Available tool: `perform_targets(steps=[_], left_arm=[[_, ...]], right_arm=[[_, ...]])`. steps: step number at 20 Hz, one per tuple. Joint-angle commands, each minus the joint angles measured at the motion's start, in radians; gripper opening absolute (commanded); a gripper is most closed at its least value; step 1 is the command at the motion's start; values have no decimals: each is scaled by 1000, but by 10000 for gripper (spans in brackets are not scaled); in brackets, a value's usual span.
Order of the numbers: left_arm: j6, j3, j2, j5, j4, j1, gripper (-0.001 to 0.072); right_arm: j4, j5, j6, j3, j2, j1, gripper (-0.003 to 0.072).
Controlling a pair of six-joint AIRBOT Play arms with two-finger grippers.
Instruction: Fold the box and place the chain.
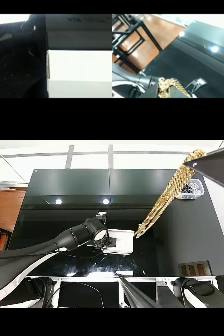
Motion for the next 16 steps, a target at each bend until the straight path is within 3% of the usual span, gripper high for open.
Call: perform_targets(steps=[1,7,12,16], left_arm=[[0,0,0,0,0,1,27],[0,0,-1,0,0,1,27],[0,0,-1,0,0,1,27],[0,0,-1,0,0,1,28]], right_arm=[[22,-14,-9,0,-18,4,43],[40,-60,-34,0,-86,95,43],[-140,-34,-13,-1,-102,127,43],[-156,25,-3,-34,-102,132,44]])
